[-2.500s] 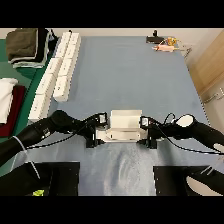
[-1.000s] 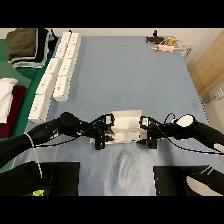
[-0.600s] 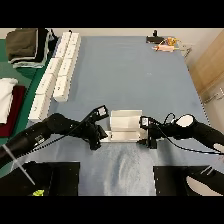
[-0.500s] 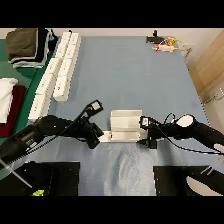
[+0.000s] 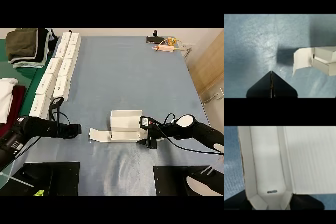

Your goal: Fold the box.

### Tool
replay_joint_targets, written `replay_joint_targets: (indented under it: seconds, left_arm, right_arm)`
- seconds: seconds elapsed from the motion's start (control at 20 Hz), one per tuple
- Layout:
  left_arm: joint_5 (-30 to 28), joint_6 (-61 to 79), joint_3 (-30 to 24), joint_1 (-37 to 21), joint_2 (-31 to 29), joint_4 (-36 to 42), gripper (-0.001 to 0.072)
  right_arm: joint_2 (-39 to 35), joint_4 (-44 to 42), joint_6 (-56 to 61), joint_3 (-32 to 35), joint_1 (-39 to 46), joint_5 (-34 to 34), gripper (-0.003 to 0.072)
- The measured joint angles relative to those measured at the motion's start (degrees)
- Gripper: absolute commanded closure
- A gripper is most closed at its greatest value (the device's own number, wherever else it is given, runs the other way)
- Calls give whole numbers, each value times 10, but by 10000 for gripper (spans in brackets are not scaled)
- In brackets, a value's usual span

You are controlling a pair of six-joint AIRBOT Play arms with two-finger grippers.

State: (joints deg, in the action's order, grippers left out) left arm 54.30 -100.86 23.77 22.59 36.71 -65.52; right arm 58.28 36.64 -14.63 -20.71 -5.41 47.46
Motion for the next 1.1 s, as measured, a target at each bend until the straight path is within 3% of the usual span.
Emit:
replay_joint_targets:
  seconds: [0.15,0.4,0.75,0.8,0.85,0.9,1.1]
  left_arm:
    - [-36,41,-13,11,57,75,696]
    - [-125,96,-19,78,127,179,696]
    - [-172,126,-16,111,122,240,693]
    - [-174,131,-13,112,116,244,597]
    - [-178,135,-10,113,112,250,255]
    - [-179,138,-8,113,109,255,170]
    - [-186,151,-3,116,111,285,186]
  right_arm:
    - [0,0,0,0,0,0,109]
    - [0,0,0,0,0,0,109]
    - [0,0,0,0,0,0,109]
    - [0,0,0,0,0,0,108]
    - [0,0,0,0,0,0,109]
    - [0,0,0,0,0,0,109]
    - [0,0,0,0,0,0,109]
